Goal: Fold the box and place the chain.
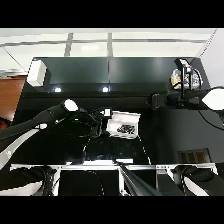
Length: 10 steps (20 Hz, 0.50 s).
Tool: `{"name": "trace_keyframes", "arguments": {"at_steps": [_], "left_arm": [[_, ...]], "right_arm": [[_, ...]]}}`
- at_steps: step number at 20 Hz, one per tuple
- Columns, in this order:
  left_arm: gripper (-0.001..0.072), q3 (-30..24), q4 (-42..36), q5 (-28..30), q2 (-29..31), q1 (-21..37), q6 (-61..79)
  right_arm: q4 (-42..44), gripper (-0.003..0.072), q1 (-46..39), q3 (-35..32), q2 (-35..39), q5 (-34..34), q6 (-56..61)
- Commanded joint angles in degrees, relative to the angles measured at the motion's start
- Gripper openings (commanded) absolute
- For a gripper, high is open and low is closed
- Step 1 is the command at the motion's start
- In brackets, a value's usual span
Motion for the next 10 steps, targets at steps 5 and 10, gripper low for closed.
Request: {"name": "trace_keyframes", "arguments": {"at_steps": [5, 10], "left_arm": [[0.0392, 0.04, 0.24, 1.05, -0.04, -0.04, -1.16], [0.0392, 0.04, 0.24, 1.05, -0.04, -0.04, -1.14]], "right_arm": [[5.01, 0.0704, 5.66, -0.79, -12.50, -5.42, -11.02], [5.07, 0.0703, 8.98, 1.42, -12.20, 3.37, -43.30]]}}
